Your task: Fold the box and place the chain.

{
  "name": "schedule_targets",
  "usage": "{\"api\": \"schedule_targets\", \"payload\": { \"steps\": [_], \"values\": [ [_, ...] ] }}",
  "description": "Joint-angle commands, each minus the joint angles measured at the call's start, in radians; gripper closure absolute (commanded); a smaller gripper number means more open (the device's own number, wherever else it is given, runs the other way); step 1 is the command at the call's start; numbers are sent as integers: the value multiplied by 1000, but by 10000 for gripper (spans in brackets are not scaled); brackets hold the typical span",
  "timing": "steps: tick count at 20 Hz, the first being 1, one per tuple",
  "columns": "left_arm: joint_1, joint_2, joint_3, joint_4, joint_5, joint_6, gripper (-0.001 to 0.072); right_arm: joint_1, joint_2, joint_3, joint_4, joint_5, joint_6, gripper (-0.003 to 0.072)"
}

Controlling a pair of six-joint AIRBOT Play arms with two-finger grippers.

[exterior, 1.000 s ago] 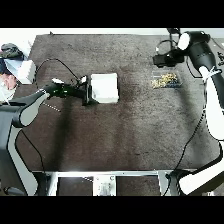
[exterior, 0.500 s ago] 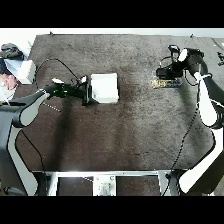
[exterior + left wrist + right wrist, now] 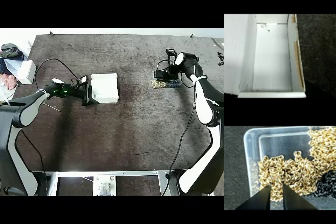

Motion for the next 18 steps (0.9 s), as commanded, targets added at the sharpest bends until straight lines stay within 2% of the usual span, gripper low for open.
{"api": "schedule_targets", "payload": {
  "steps": [1, 6, 7, 8, 13, 18],
  "values": [
    [1, 0, 0, 0, 0, 0, 372, 0, -14, 0, 17, 6, -2, 521],
    [1, 0, 0, 0, 0, 0, 372, 0, -24, 0, 16, 9, -2, 523],
    [1, 0, 0, 0, 0, 0, 371, 0, -24, 0, 16, 3, -2, 645],
    [1, 0, 0, 0, 0, 0, 371, 0, -24, 0, 16, -1, -2, 669],
    [1, 0, 0, 0, 0, 0, 372, 4, 8, 0, 16, 31, -8, 671],
    [1, 0, 0, 0, 0, 0, 372, 15, 130, 0, 10, 91, -39, 670]
  ]
}}
